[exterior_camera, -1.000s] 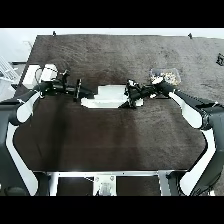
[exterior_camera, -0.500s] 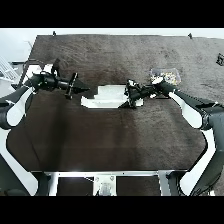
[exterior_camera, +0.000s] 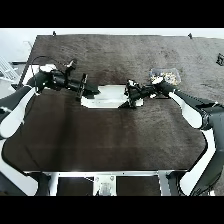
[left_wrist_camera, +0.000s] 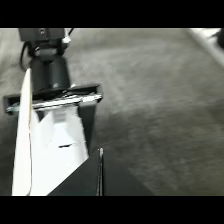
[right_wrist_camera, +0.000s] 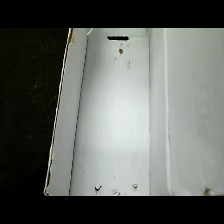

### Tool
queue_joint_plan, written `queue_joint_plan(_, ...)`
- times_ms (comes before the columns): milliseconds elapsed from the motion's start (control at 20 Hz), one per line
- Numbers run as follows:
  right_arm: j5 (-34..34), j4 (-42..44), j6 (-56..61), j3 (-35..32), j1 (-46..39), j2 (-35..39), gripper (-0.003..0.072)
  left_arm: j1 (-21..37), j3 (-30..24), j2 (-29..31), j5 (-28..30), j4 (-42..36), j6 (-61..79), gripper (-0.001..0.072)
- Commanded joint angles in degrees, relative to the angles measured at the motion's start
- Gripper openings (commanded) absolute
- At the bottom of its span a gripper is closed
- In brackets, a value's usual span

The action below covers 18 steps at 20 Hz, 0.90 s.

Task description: Fold the box and place the chain.

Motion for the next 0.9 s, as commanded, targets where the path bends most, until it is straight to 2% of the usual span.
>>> queue_joint_plan(0, 0.0, 0.0, 0.0, 0.0, 0.0, 0.0, 0.0591, -0.9, -8.0, 7.1, 10.6, -0.3, 3.6, 0.0014)
queue_joint_plan(200, 0.0, 0.0, 0.0, 0.0, 0.1, 0.0, 0.0591, -0.9, -13.4, 7.3, 19.8, -4.4, 4.0, 0.0015)
queue_joint_plan(500, 0.0, 0.0, 0.0, 0.0, 0.0, 0.0, 0.0592, -0.9, -13.9, 3.0, 24.2, -5.5, 5.8, 0.0016)
queue_joint_plan(850, 0.0, 0.0, 0.0, 0.0, 0.0, 0.0, 0.0592, -0.9, -6.0, -1.7, 24.1, -6.2, 5.8, 0.0016)
